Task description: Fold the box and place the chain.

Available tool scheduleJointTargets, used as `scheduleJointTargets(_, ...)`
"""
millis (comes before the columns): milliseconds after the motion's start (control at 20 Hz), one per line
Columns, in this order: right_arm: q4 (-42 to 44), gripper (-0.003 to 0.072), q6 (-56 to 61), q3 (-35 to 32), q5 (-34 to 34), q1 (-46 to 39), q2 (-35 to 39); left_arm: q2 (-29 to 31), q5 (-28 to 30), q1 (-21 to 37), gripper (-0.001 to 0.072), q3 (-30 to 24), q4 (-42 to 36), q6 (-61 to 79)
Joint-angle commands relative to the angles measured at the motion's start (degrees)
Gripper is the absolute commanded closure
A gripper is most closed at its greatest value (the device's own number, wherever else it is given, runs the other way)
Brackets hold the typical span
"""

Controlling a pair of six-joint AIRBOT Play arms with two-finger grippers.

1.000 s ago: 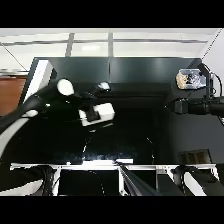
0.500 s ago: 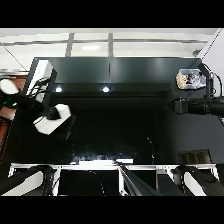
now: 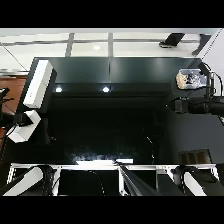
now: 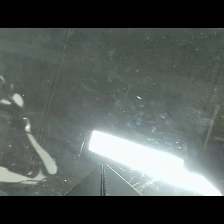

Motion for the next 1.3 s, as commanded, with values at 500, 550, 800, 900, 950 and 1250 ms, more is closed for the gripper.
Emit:
scheduleJointTargets(500, -1.36, 0.0673, 0.50, -0.02, -1.33, 0.00, 0.02, -3.93, 14.78, 2.34, 0.0419, -0.13, -9.62, 16.33)
scheduleJointTargets(550, -1.36, 0.0673, 0.52, -0.02, -1.44, 0.00, 0.02, -4.20, 15.58, 2.14, 0.0419, -0.13, -9.99, 16.35)
scheduleJointTargets(800, -1.33, 0.0673, 0.90, -0.02, -1.55, 0.02, 0.02, -4.98, 21.49, -0.13, 0.0417, -0.13, -10.67, 16.37)
scheduleJointTargets(900, -1.36, 0.0673, 0.90, -0.02, -1.77, 0.00, 0.02, -5.77, 23.08, -1.70, 0.0412, -0.13, -10.80, 16.35)
scheduleJointTargets(950, -1.33, 0.0673, 0.94, -0.02, -2.03, 0.02, 0.02, -6.16, 23.91, -2.64, 0.0293, -0.13, -10.27, 16.33)
scheduleJointTargets(1250, -6.93, 0.0673, 0.48, 4.26, 4.02, -0.70, 0.07, -3.76, 20.98, -4.76, -0.0003, 6.73, -8.92, 12.39)
